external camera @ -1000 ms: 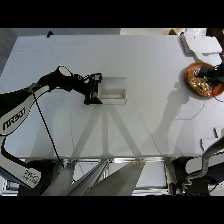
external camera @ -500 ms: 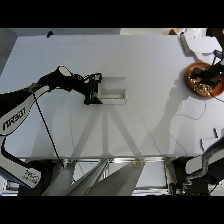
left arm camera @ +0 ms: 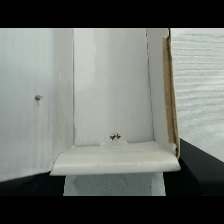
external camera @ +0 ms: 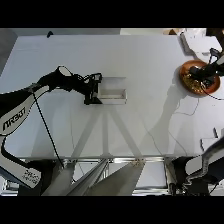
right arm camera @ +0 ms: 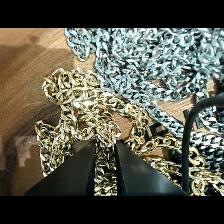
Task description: Fold the box and place the chain.
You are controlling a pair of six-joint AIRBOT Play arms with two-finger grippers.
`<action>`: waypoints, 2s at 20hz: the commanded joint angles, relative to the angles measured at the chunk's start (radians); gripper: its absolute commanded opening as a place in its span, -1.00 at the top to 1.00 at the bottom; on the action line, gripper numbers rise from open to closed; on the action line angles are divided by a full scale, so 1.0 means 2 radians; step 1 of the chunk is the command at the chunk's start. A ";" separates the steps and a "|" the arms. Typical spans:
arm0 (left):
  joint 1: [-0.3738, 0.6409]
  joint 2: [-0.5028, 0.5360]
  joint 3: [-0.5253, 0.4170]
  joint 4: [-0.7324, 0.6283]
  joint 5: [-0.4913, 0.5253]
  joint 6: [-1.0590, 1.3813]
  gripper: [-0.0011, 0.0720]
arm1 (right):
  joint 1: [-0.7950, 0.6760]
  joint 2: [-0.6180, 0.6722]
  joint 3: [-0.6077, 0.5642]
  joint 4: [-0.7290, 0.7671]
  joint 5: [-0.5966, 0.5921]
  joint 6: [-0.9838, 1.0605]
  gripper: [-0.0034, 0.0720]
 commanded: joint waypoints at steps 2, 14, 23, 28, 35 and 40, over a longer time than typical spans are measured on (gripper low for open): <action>0.000 0.000 0.000 0.000 0.000 0.000 0.22 | 0.000 0.013 0.000 -0.004 0.054 -0.011 0.88; 0.000 0.000 0.000 0.000 0.000 0.000 0.22 | 0.001 0.104 0.000 0.005 0.083 -0.010 0.88; 0.000 0.000 0.000 0.000 0.000 0.000 0.22 | 0.048 0.224 -0.059 0.012 0.130 -0.063 0.89; 0.000 0.000 0.000 0.000 0.000 0.000 0.22 | 0.130 0.295 -0.120 0.011 0.147 -0.046 0.89; 0.000 0.000 0.000 0.000 0.000 0.000 0.22 | 0.268 0.306 -0.120 0.005 0.130 0.023 0.89; 0.000 0.000 0.000 0.000 0.000 0.000 0.22 | 0.367 0.306 -0.120 -0.010 0.080 0.074 0.89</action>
